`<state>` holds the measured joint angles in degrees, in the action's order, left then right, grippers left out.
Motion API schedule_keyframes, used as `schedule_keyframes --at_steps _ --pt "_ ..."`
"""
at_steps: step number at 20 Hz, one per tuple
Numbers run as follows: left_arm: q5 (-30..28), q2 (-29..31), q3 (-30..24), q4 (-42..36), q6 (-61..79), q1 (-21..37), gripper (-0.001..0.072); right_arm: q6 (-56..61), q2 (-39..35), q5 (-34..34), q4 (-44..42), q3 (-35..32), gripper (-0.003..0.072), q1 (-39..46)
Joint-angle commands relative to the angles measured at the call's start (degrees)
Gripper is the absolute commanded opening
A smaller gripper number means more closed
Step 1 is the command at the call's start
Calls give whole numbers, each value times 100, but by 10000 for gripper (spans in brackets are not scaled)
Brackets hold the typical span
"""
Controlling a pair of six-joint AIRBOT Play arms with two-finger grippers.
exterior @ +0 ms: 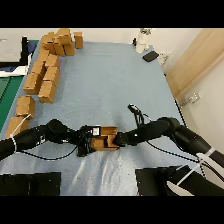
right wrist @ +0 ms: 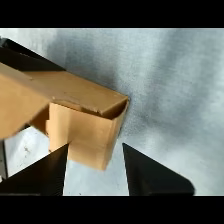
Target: Fold the box.
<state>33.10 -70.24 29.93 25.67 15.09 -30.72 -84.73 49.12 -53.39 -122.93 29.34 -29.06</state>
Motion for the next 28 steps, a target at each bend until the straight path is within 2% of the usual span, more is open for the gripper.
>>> schedule_keyframes --at_steps 1,4,6,8,9,10,12,15,19,21,22,24,25,28 --pt "0 0 2 2 2 0 442 1652 726 -85 1504 654 510 -863" --pt "0 0 2 0 2 0 442 3126 1408 -894 2914 1399 510 -1668" --pt "0 0 2 2 2 0 442 3672 1821 -1311 3250 1832 509 -2055" --pt "0 0 2 0 2 -2 442 4017 2153 -1416 3482 2129 500 -2328" --pt "-2 0 2 0 2 0 441 4155 2295 -1475 3585 2256 484 -2415" --pt "0 0 2 2 2 0 442 4216 2409 -1530 3617 2358 435 -2461" --pt "0 0 2 2 2 0 442 4299 2592 -1617 3622 2461 435 -2463" --pt "0 0 2 0 2 0 442 4459 2739 -1681 3654 2461 305 -2538" --pt "0 0 2 2 2 0 441 4629 2796 -1731 3775 2461 11 -2573" --pt "0 0 2 0 2 -2 442 4625 2791 -1786 3814 2463 6 -2573" --pt "0 0 2 2 2 0 442 4625 2778 -1779 3814 2463 46 -2573" --pt "0 0 2 0 2 -2 442 4612 2736 -1788 3786 2463 456 -2570" --pt "0 0 2 0 2 0 442 4610 2693 -1808 3735 2463 562 -2570" --pt "0 0 2 0 2 0 442 4503 2529 -1816 3567 2472 575 -2562"
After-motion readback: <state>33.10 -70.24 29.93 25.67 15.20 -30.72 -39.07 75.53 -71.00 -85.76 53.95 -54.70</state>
